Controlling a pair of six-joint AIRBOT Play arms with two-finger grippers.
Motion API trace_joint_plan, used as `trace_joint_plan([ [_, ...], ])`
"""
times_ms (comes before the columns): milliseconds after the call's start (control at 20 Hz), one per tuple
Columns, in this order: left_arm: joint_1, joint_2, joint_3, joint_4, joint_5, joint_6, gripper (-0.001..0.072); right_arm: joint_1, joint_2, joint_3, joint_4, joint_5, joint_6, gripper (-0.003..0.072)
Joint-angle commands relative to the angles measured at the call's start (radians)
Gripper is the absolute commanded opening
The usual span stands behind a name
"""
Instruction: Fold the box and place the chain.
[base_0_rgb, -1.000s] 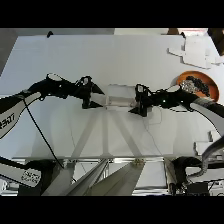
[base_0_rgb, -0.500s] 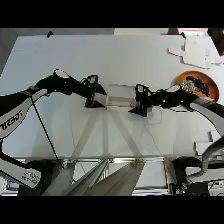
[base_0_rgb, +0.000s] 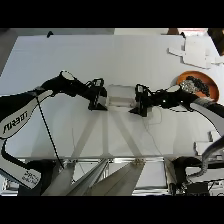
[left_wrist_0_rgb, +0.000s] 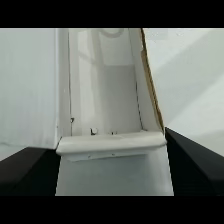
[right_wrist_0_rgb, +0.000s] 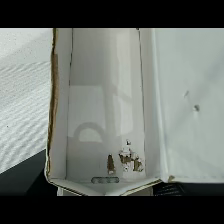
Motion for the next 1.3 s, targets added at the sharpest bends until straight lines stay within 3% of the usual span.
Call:
trace_joint_plan([
  [0,-0.022,-0.004,0.002,-0.005,0.043,-0.015,0.0695,0.000,0.000,0.001,0.001,-0.001,0.001,0.0503],
  [200,-0.029,-0.004,0.002,0.000,0.049,-0.018,0.0685,0.000,0.000,0.000,0.001,-0.001,0.001,0.0503],
  [250,-0.029,-0.004,0.002,-0.001,0.049,-0.018,0.0579,0.000,0.000,0.001,0.001,-0.001,0.001,0.0503],
  [350,-0.029,-0.004,0.002,-0.001,0.049,-0.018,0.0233,0.000,0.000,0.001,0.001,-0.001,0.001,0.0503],
  [400,-0.029,-0.003,0.002,0.000,0.048,-0.018,0.0190,0.000,0.000,0.001,0.001,-0.001,0.001,0.0503],
  [1250,-0.029,-0.003,0.002,-0.001,0.048,-0.018,0.0193,0.000,0.000,0.000,0.001,-0.001,0.001,0.0503],
])
